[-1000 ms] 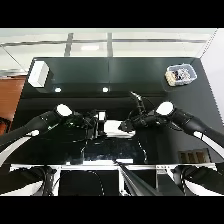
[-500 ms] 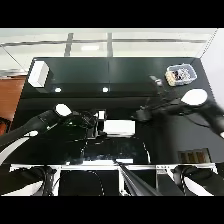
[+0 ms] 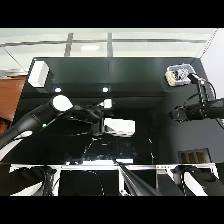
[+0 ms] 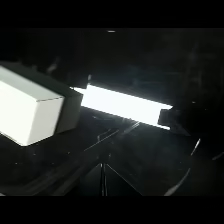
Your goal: Fold the box and place the chain.
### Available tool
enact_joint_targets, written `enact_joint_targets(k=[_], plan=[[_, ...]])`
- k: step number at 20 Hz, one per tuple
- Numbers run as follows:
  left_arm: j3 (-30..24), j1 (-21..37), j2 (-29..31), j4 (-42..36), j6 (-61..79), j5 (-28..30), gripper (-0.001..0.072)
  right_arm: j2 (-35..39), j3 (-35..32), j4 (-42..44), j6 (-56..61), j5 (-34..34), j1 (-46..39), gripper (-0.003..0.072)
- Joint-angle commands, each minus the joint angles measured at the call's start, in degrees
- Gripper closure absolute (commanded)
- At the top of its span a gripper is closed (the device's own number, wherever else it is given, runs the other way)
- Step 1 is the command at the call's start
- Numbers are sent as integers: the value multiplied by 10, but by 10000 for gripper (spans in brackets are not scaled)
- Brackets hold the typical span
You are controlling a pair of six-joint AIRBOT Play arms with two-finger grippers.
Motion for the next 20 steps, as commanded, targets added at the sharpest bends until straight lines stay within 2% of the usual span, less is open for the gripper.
enact_joint_targets(k=[1, 2, 4, 6, 14, 20], plan=[[77, -57, -74, 4, -64, 21, 2, 5, -3, -16, 6, -7, -13, 665], [100, -65, -100, 4, -91, 25, 2, 5, -3, -17, 6, -6, -13, 666], [139, -69, -148, 9, -107, -4, 2, 5, -3, -22, 5, -5, -13, 665], [157, -64, -176, 24, -135, -23, 2, 5, -3, -24, -4, -5, -13, 666], [160, -58, -182, 71, -153, -113, 2, 5, -3, -22, -23, -21, -13, 665], [160, -58, -182, 129, -153, -122, 2, 5, -3, -23, -23, -23, -13, 665]])
